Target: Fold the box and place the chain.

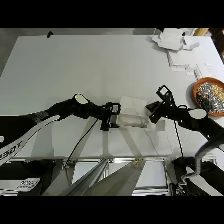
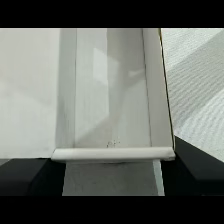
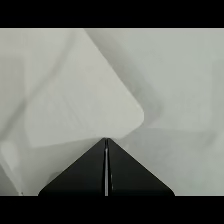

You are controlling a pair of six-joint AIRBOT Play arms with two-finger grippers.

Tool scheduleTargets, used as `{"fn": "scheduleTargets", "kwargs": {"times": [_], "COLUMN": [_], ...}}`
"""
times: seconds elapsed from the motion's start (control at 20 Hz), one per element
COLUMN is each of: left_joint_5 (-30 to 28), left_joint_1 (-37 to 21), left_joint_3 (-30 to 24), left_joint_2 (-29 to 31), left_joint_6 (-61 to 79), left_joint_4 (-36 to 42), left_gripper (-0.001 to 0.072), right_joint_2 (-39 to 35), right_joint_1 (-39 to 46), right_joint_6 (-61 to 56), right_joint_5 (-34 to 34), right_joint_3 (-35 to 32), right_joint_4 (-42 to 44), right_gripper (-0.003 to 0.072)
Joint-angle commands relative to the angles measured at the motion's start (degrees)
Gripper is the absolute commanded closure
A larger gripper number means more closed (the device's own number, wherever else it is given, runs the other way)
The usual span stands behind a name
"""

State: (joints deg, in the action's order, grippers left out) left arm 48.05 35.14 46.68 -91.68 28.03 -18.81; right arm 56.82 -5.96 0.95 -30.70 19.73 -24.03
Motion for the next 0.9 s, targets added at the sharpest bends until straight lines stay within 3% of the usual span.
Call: {"fn": "scheduleTargets", "kwargs": {"times": [0.0, 0.15, 0.3, 0.5, 0.75, 0.85], "left_joint_5": [0.2, 0.2, 0.2, 0.2, 0.2, 0.2], "left_joint_1": [0.0, 0.0, 0.0, 0.0, 0.0, 0.0], "left_joint_3": [0.0, 0.0, 0.0, 0.0, 0.0, 0.0], "left_joint_2": [0.0, 0.0, 0.0, 0.0, 0.0, 0.0], "left_joint_6": [0.0, 0.0, 0.0, 0.0, 0.0, 0.0], "left_joint_4": [-0.1, -0.1, -0.1, -0.1, -0.1, -0.1], "left_gripper": [0.0277, 0.0277, 0.0277, 0.0277, 0.0277, 0.0277], "right_joint_2": [-4.3, -9.6, -11.2, -9.6, -4.9, -4.5], "right_joint_1": [1.6, 5.9, 9.7, 10.4, 10.4, 10.4], "right_joint_6": [-4.2, -3.3, -1.9, 1.6, 12.5, 14.6], "right_joint_5": [-8.2, -22.0, -28.0, -28.7, -28.2, -26.7], "right_joint_3": [2.0, 6.1, 6.3, 6.1, 2.0, 0.9], "right_joint_4": [-10.1, -18.5, -23.3, -32.2, -25.8, -22.1], "right_gripper": [0.0667, 0.0667, 0.0665, 0.0519, 0.0520, 0.0574]}}
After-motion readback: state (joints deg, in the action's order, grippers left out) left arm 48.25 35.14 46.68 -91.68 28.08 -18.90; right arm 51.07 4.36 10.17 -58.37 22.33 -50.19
